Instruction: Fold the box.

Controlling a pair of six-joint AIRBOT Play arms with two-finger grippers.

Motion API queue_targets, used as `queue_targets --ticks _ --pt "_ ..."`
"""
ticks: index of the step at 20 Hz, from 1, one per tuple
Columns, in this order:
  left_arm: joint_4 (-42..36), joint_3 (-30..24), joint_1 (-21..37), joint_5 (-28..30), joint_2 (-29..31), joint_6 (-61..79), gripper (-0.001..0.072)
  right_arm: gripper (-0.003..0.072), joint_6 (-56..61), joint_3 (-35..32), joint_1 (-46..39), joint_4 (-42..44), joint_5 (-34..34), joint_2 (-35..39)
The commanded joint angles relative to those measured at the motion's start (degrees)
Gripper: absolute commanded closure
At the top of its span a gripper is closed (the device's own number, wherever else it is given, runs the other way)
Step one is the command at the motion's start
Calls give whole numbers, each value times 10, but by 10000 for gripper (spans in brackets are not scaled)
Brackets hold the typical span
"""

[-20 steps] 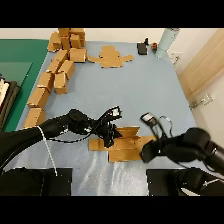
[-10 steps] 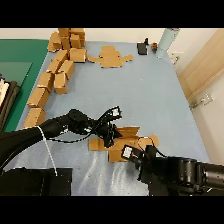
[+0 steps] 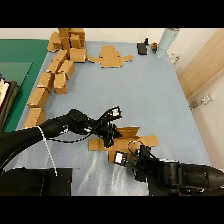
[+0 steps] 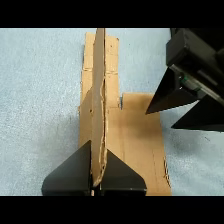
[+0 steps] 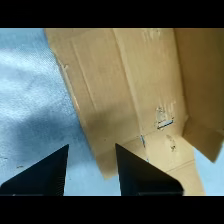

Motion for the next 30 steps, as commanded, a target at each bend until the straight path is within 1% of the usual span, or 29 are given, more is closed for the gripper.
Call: queue_targets --ticks 1,5,10,16,17,18,19,21,24,25,28,30 --pt "0 0 0 0 0 0 699 247 36 0 1 -47 11 -36" --pt "0 0 0 0 0 0 700 247 113 3 1 -101 20 -33" --pt "0 0 0 0 0 0 699 247 156 18 1 -110 19 -17" --pt "0 0 0 0 0 0 699 245 161 18 1 -110 21 -15" --pt "0 0 0 0 0 0 700 196 160 18 1 -113 21 -15" --pt "0 0 0 0 0 0 700 37 161 18 1 -121 19 -14" --pt "0 0 0 0 0 0 699 -27 161 22 0 -125 13 -8" --pt "0 0 0 0 0 0 700 -28 161 27 -18 -127 12 9" --pt "0 0 0 0 0 0 699 -28 140 15 -51 -125 6 36" --pt "0 0 0 0 0 0 699 -28 103 4 -59 -125 17 47" --pt "0 0 0 0 0 0 700 -28 71 -26 -81 -109 50 93" --pt "0 0 0 0 0 0 700 -28 21 -45 -102 -103 83 120"
